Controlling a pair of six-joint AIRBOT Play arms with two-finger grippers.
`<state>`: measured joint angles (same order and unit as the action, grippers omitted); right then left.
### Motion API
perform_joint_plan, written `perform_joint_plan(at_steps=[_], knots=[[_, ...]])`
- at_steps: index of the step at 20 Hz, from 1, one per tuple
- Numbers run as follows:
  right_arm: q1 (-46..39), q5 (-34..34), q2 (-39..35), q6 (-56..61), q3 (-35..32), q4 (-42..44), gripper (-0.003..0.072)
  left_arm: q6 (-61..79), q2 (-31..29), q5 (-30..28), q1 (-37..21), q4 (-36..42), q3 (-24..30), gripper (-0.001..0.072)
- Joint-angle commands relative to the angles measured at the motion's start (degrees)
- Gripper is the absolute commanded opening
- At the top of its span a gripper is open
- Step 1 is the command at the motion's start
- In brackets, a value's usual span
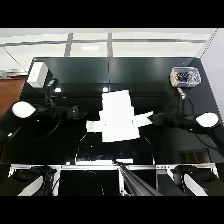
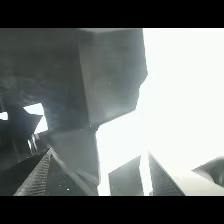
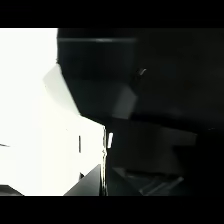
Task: Fold the box and place the chain.
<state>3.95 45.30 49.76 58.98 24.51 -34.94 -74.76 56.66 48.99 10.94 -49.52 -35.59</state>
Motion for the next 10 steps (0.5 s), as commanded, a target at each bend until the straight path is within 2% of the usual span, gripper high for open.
perform_joint_plan(at_steps=[1, 3, 7, 10], knots=[[6.23, -5.60, -0.33, -1.44, -4.37, 3.32, 0.0015, 3.08, 12.07, 4.63, 1.05, 5.66, -4.35, 0.0709], [7.15, -5.70, -0.33, -1.70, -4.37, 3.43, 0.0015, 6.08, 18.21, 7.30, 1.05, 10.49, -8.09, 0.0709], [7.28, -6.40, -0.33, -1.70, -4.37, 3.39, 0.0015, 12.96, 27.02, 8.76, 1.20, 20.33, -12.66, 0.0709], [7.28, -6.38, -0.33, -1.70, -4.37, 3.41, 0.0015, 27.45, 32.39, 18.91, 1.31, 29.33, -15.13, 0.0708]])
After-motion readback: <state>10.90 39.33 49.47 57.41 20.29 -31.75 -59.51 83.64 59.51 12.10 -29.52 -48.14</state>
